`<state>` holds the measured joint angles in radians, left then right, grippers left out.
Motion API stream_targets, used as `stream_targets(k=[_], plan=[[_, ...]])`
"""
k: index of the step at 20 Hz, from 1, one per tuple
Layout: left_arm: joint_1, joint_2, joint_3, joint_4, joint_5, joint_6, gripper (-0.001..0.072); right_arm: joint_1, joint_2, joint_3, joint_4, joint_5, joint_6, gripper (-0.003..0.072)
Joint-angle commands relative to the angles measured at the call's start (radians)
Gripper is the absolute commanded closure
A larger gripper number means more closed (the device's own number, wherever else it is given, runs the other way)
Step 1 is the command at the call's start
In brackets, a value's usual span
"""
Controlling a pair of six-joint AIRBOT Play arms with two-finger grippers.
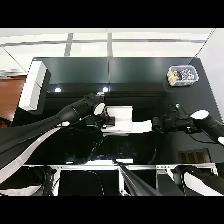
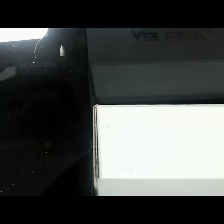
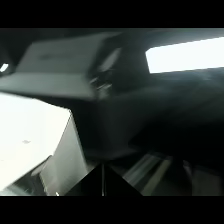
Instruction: Fold the box and place the chain.
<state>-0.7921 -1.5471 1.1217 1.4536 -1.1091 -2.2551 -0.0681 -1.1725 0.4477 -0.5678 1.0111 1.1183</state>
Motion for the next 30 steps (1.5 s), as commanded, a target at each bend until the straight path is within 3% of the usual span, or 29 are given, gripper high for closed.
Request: stream_targets(k=[1,4,5,6,7,10,12,13,15,30], plan=[[0.001,0.000,0.000,0.000,0.001,0.000,0.0683,0.125,-0.059,0.041,0.110,-0.013,-0.062,0.0674],[0.001,0.000,0.000,0.000,0.001,0.000,0.0683,0.148,-0.059,0.115,0.082,0.045,-0.062,0.0670],[0.001,0.000,0.000,0.000,0.001,0.000,0.0683,0.150,-0.059,0.137,0.064,0.077,-0.061,0.0531],[0.000,0.000,0.000,0.000,0.001,0.000,0.0683,0.151,-0.059,0.153,0.051,0.101,-0.061,0.0225],[0.001,0.000,0.000,0.000,0.001,0.000,0.0683,0.152,-0.059,0.166,0.049,0.124,-0.061,0.0102],[0.001,0.000,0.000,0.000,0.001,0.000,0.0683,0.180,-0.059,0.185,0.051,0.138,-0.061,0.0104],[0.001,0.000,0.000,0.000,0.001,0.000,0.0683,0.223,-0.059,0.186,0.051,0.108,-0.060,0.0204],[0.001,0.000,0.000,0.000,0.001,0.000,0.0683,0.244,-0.059,0.186,0.051,0.092,-0.055,0.0204],[0.001,0.000,0.000,0.000,0.001,0.000,0.0683,0.293,-0.059,0.192,0.050,0.062,-0.038,0.0346],[0.000,0.000,0.000,0.000,0.001,0.000,0.0683,0.580,-0.081,0.390,-0.528,-0.085,0.575,0.0346]])
